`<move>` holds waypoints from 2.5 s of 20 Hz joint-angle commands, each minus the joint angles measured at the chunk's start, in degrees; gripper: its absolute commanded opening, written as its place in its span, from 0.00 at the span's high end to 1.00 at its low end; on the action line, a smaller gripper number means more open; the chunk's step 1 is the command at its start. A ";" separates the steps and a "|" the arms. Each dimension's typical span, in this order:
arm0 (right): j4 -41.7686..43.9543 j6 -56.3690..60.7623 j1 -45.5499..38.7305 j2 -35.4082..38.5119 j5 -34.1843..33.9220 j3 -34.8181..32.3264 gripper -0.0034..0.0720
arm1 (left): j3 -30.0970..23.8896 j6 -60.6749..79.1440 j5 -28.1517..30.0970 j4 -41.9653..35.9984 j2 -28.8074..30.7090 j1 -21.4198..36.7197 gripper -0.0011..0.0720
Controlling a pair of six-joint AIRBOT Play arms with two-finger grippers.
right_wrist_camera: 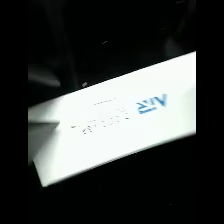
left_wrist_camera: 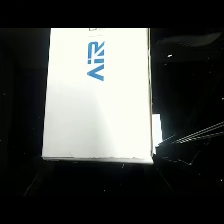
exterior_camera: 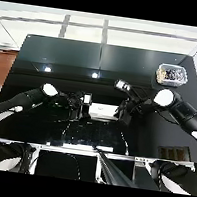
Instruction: Fold the box and place the chain.
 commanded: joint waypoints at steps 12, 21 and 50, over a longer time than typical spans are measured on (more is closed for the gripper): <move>8.37 25.27 0.07 -10.67 -7.69 -0.68 0.93 | 0.04 0.07 -0.02 0.00 0.00 0.00 0.50; 7.15 22.95 -7.37 0.66 3.28 5.11 0.93 | 0.04 -3.54 -0.33 2.23 3.52 0.13 0.22; -7.89 24.61 -29.88 15.43 2.99 4.59 0.93 | 28.81 -39.08 -18.80 15.98 -12.74 -10.43 0.01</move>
